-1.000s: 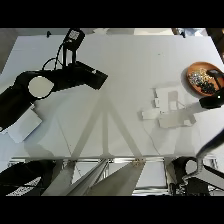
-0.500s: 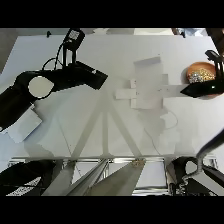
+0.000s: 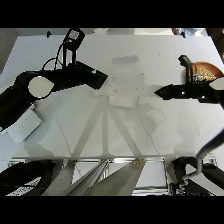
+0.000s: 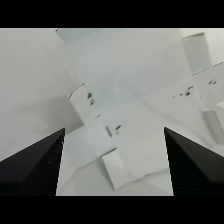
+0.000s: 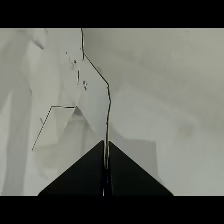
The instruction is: Fold the box and place the chain.
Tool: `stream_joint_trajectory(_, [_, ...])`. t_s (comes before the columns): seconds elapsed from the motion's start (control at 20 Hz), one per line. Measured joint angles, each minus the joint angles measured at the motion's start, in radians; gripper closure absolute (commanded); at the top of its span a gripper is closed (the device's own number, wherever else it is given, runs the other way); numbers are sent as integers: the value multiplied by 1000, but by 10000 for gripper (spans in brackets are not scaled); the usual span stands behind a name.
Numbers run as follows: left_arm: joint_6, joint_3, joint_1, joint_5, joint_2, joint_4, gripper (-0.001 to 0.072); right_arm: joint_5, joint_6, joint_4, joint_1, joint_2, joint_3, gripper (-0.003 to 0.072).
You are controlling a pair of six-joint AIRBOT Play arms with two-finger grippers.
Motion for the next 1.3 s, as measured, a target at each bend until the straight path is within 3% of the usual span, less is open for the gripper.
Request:
stream_joint_trajectory(0.2, [0,0,0,0,0,0,7,-195,-31,19,85,-6,-112,682])
stream_joint_trajectory(0.45, [0,0,0,0,0,0,7,-327,-55,38,133,-55,-170,681])
stream_joint_trajectory(0.95, [0,0,0,2,0,-15,7,-396,-61,74,144,-89,-183,677])
stream_joint_trajectory(1.3, [-6,0,0,3,0,-150,7,-399,-61,76,144,-90,-183,677])
